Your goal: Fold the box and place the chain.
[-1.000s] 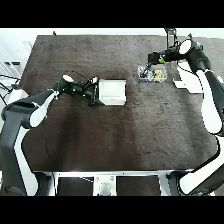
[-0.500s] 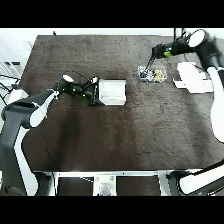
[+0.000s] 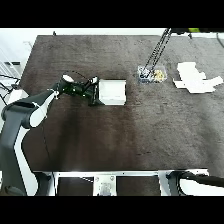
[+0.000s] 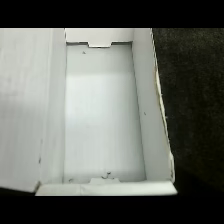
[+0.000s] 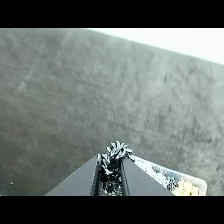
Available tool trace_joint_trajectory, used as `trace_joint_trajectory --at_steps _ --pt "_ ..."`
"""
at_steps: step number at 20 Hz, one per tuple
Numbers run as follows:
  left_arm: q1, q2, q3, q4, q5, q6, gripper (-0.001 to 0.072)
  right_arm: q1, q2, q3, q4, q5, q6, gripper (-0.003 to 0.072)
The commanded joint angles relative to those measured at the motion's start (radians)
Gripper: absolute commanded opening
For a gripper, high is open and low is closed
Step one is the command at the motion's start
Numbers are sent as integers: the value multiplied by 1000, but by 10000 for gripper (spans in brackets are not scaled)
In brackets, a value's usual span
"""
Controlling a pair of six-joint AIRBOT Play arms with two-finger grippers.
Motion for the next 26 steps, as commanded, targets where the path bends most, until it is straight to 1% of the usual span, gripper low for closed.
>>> trace_joint_trajectory --at_steps 1,2,5,8,11,13,14,18,20,23,26 --pt "0 1 0 0 0 0 350 17 77 0 0 54 -23 15" --pt "0 1 0 0 0 0 350 23 92 0 -1 85 -27 15" --pt "0 0 0 0 0 0 350 34 105 -8 0 224 -41 15" --pt "0 1 0 0 0 0 350 34 105 -96 0 258 -42 15" --pt "0 1 0 0 0 0 350 35 105 -220 1 250 -41 15" --pt "0 0 0 0 0 0 350 34 105 -324 10 208 -41 15" --pt "0 1 0 0 0 0 350 34 105 -388 11 167 -41 15" --pt "0 0 0 0 0 0 350 32 105 -666 11 -61 -41 14" --pt "0 0 0 0 0 0 350 32 105 -780 10 -128 -41 14" --pt "0 1 0 0 0 0 350 11 105 -880 -6 -179 -41 15" --pt "0 0 0 0 0 0 350 -40 104 -902 -15 -190 -40 15"
